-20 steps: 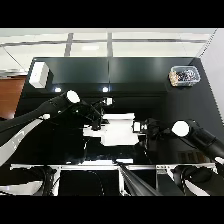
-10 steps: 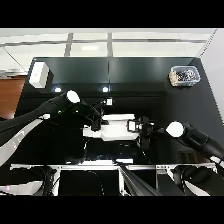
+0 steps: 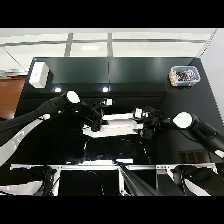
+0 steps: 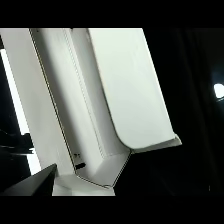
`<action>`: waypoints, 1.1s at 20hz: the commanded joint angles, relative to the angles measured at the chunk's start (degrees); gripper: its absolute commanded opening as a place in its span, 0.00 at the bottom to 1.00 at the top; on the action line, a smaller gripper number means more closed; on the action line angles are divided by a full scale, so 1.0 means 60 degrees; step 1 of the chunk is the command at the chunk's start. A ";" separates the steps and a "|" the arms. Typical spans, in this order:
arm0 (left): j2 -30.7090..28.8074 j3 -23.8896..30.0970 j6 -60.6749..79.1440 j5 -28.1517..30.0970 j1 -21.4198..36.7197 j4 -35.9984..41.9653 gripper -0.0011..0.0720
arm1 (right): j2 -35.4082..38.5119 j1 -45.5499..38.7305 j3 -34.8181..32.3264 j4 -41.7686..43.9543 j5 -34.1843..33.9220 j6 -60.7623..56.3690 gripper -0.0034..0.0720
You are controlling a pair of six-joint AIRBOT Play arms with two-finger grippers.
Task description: Fold the box and place the chain.
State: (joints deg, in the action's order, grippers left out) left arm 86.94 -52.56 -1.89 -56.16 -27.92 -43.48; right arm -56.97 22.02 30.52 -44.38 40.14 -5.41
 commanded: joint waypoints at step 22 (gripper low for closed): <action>-0.0018 -0.0492 -0.0036 -0.0499 -0.0004 -0.0353 0.05 | -0.2229 0.0339 0.0025 0.1916 0.0109 0.3231 0.97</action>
State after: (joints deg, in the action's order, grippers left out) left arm 86.87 -55.44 -2.13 -58.89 -27.92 -45.65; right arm -70.02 23.90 30.65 -32.12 40.93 13.61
